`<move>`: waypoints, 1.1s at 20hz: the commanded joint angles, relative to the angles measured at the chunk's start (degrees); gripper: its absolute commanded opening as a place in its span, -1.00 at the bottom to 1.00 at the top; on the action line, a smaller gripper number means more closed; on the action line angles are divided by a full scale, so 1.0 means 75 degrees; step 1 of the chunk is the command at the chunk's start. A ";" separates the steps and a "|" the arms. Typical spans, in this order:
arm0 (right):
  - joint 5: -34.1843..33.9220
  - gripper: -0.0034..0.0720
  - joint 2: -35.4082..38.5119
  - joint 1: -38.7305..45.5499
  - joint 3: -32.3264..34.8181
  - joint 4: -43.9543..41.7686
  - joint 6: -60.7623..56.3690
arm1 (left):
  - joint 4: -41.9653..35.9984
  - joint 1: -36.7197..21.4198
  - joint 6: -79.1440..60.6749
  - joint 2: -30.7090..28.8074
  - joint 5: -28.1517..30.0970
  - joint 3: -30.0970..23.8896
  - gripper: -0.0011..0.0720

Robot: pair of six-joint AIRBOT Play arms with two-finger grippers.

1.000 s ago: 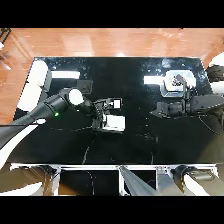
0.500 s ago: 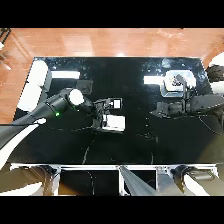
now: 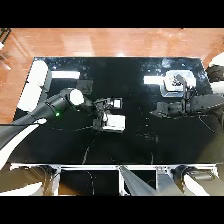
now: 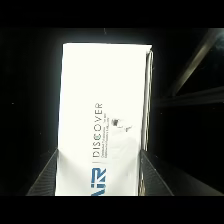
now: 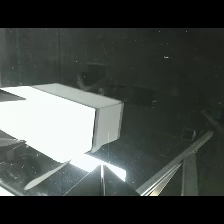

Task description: Fold the box and place the chain.

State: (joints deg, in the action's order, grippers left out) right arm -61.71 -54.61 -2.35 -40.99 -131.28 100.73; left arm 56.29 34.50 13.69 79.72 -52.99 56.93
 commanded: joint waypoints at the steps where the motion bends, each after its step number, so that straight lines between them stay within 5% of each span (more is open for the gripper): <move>1: 0.0009 -0.86 0.0006 0.0000 0.0000 0.0000 0.0000 | 0.0006 0.0006 0.0006 0.0052 0.0117 -0.0003 0.67; 9: 0.0035 -0.86 0.0006 0.0000 0.0000 0.0000 0.0000 | 0.0044 0.0038 0.0009 0.0131 0.0052 -0.0003 0.62; 11: 0.0035 -0.86 0.0006 0.0000 0.0000 0.0000 0.0000 | 0.0050 0.0038 0.0009 0.0131 0.0009 0.0000 0.00; 13: -0.0017 -0.86 0.0006 0.0000 0.0000 0.0000 0.0000 | 0.0020 0.0038 0.0009 0.0102 -0.0003 0.0038 -0.92; 18: -0.0108 -0.86 0.0006 0.0003 0.0000 0.0000 0.0003 | 0.0498 -0.0122 0.1853 -0.0813 -0.0201 0.0402 -0.92; 22: -0.0076 -0.86 0.0006 0.0003 0.0000 0.0111 0.0137 | 0.1498 -0.1070 0.3456 -0.1955 -0.2145 0.0393 -0.93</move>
State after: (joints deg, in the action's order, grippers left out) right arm -62.30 -54.61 -2.35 -40.99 -131.22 101.16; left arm 61.91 30.55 29.54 70.26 -59.88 59.59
